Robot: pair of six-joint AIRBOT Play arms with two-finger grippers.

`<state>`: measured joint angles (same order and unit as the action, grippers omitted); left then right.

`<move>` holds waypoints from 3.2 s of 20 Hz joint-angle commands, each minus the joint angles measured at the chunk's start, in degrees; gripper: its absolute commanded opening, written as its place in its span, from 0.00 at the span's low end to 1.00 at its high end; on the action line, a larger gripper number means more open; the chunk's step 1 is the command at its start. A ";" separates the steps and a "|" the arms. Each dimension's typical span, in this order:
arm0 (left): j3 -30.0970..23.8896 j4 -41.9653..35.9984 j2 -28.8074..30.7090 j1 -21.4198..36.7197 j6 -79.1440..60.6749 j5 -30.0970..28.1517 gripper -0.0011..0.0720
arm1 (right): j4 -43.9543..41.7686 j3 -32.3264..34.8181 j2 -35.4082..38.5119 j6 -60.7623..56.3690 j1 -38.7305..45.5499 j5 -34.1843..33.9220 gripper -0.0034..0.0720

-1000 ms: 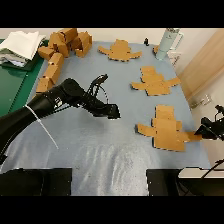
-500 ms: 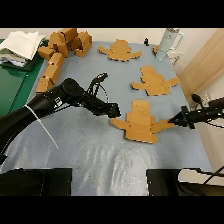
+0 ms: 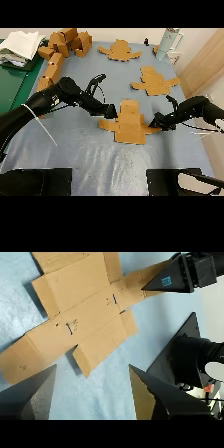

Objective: Fold the box.

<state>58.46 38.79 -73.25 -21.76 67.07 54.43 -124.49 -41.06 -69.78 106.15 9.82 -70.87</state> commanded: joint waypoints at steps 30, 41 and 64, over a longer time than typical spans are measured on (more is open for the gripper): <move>8.50 -21.79 -26.53 14.80 -33.55 19.74 0.49 | -7.93 8.35 12.28 19.43 -23.19 18.36 0.05; 8.50 -22.32 -26.53 14.23 -35.80 20.44 0.04 | -7.85 8.33 12.33 19.43 -23.08 19.80 0.53; -6.67 -22.03 -11.76 -5.18 -70.31 -5.05 0.03 | -2.40 -3.98 12.24 3.78 -15.30 23.89 0.05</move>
<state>52.38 16.69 -85.10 -25.34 -1.23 51.31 -126.45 -44.95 -57.49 109.97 -5.50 -47.40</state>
